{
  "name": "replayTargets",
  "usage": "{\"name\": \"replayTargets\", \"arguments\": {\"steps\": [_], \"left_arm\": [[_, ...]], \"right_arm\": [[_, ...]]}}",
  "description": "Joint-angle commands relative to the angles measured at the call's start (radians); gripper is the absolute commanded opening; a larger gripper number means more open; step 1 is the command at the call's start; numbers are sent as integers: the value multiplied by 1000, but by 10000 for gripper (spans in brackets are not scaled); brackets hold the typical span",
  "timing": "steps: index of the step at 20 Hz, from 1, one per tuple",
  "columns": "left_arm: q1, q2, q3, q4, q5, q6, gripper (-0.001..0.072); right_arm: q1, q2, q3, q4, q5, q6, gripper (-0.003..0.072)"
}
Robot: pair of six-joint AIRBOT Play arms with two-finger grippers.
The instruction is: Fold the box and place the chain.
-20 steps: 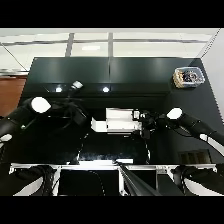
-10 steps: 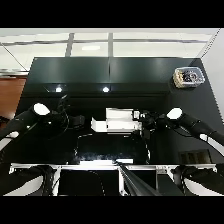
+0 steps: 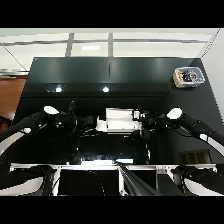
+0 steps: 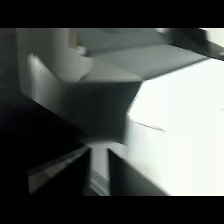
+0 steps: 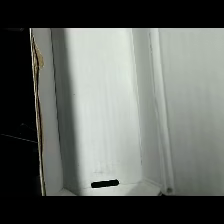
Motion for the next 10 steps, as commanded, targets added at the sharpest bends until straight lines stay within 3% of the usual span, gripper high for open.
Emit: {"name": "replayTargets", "arguments": {"steps": [1,3,4,10], "left_arm": [[-4,-8,30,-39,-37,100,322],[11,-8,57,-37,-75,130,601],[21,-8,69,-38,-91,132,682],[29,-8,118,-42,-140,132,690]], "right_arm": [[1,-1,0,0,1,0,103],[1,-1,0,0,1,0,103],[1,-1,0,0,1,0,104],[1,-1,0,0,1,0,103]]}}
